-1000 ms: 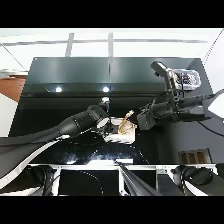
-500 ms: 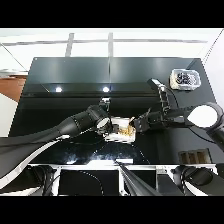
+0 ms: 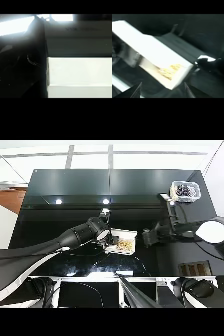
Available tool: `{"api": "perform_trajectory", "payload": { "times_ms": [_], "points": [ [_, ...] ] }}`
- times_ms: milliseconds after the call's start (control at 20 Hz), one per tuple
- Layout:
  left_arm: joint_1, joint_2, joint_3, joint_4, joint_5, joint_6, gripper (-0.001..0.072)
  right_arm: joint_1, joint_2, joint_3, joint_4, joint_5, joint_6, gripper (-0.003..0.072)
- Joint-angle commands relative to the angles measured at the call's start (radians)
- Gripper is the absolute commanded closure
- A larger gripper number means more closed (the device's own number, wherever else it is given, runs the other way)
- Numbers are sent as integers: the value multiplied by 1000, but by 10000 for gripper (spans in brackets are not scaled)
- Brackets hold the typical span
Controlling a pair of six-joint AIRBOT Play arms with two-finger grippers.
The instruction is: Fold the box and place the chain.
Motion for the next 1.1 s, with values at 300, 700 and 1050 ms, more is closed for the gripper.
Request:
{"api": "perform_trajectory", "payload": {
  "times_ms": [300, 700, 1050],
  "points": [
    [22, -2, 0, 21, 29, -55, 678, -126, 97, -1, -85, 77, 3, 72],
    [58, 13, 78, -9, -111, 205, 145, -126, 97, -1, -86, 63, 3, 72],
    [151, 230, 124, 17, -455, 862, 148, -126, 97, -1, -111, 64, 3, 72]
  ]
}}
